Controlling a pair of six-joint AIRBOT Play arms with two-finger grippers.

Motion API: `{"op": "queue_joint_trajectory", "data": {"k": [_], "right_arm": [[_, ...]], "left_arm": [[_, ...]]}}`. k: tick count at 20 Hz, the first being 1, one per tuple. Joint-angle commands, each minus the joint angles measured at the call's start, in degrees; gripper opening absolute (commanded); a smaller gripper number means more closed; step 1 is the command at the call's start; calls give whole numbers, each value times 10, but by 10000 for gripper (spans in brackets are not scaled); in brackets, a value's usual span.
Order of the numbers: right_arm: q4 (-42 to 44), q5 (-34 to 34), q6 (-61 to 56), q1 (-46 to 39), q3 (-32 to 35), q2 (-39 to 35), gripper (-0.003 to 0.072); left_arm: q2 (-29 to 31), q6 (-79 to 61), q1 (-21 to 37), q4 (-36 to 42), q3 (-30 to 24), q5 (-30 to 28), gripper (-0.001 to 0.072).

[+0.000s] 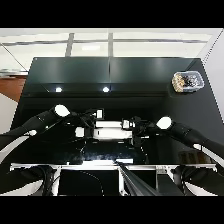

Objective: Fold the box and place the chain.

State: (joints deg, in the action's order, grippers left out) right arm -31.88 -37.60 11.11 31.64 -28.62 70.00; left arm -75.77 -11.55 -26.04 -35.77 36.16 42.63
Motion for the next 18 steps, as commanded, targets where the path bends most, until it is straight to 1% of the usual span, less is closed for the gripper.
{"op": "queue_joint_trajectory", "data": {"k": [1, 18], "right_arm": [[-1, 7, -8, 0, 0, 1, 652], [-14, 3, -15, -2, 0, 0, 652]], "left_arm": [[0, 0, 0, 0, 0, 0, 31], [0, 0, 0, 0, 0, 0, 31]]}}
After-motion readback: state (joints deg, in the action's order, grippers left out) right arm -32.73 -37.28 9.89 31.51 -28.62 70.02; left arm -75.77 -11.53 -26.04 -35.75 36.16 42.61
